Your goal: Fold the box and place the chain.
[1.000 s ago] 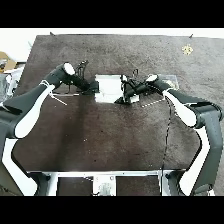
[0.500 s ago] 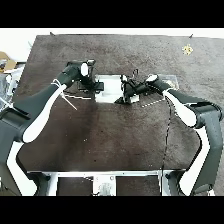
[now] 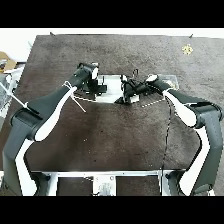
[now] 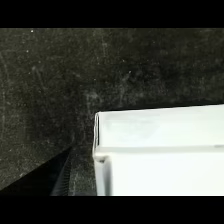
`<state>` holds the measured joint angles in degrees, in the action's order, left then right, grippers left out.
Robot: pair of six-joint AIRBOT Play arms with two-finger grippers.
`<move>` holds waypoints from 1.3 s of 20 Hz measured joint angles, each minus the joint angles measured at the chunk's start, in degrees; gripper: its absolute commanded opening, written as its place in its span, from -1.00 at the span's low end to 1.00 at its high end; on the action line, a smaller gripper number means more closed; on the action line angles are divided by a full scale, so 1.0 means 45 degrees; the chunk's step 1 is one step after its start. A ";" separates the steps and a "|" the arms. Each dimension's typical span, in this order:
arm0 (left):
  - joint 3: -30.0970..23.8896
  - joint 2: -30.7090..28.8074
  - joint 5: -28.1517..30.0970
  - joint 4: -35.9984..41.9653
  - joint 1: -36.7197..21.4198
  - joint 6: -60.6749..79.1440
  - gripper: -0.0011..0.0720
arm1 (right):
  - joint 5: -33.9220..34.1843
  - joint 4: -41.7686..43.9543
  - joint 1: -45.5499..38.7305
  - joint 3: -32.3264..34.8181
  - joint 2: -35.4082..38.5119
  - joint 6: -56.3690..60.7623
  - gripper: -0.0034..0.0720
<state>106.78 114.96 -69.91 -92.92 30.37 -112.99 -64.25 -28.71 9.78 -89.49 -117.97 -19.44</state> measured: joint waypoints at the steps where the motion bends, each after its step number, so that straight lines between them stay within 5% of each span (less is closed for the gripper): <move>1: 0.0024 0.0083 -0.0029 -0.0097 0.0015 -0.0053 -0.23 | 0.0000 0.0000 0.0000 0.0000 0.0000 -0.0005 0.14; 6: 0.0117 0.0238 -0.0112 -0.0447 0.0058 -0.0345 -0.23 | 0.0005 0.0000 0.0010 0.0000 0.0000 0.0000 0.14; 7: 0.0131 0.0248 -0.0121 -0.0486 0.0068 -0.0384 -0.29 | 0.0005 0.0005 0.0010 0.0000 0.0000 0.0000 0.14; 8: 0.0136 0.0257 -0.0121 -0.0539 0.0083 -0.0457 -0.69 | 0.0005 0.0005 0.0010 0.0000 0.0000 -0.0005 0.14; 12: 0.0141 0.0272 -0.0146 -0.0588 0.0131 -0.0593 -0.77 | -0.0010 0.0019 0.0010 0.0000 0.0000 0.0000 0.14; 13: 0.0141 0.0272 -0.0175 -0.0612 0.0131 -0.0690 -0.94 | -0.0010 0.0019 0.0010 0.0000 0.0000 0.0000 0.14; 17: 0.0151 0.0272 -0.0243 -0.0641 0.0131 -0.0797 -0.94 | -0.0034 0.0000 0.0010 0.0000 0.0000 0.0019 0.14; 18: 0.0151 0.0272 -0.0267 -0.0656 0.0131 -0.0797 -0.82 | -0.0034 0.0005 0.0010 0.0000 0.0000 0.0015 0.14; 19: 0.0151 0.0272 -0.0325 -0.0699 0.0136 -0.0690 -0.06 | -0.0034 0.0000 0.0005 0.0000 0.0000 -0.0024 0.14; 20: 0.0141 0.0272 -0.0452 -0.0840 0.0131 -0.0617 0.07 | -0.0034 -0.0024 0.0000 0.0000 0.0000 -0.0034 0.14; 26: 0.0359 0.0204 -0.0359 -0.0461 0.0141 0.0058 0.08 | 0.0019 -0.0015 -0.0015 0.0000 0.0000 -0.0015 0.14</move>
<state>108.40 115.87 -71.53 -95.00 31.00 -112.73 -64.16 -28.77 9.72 -89.49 -117.97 -19.51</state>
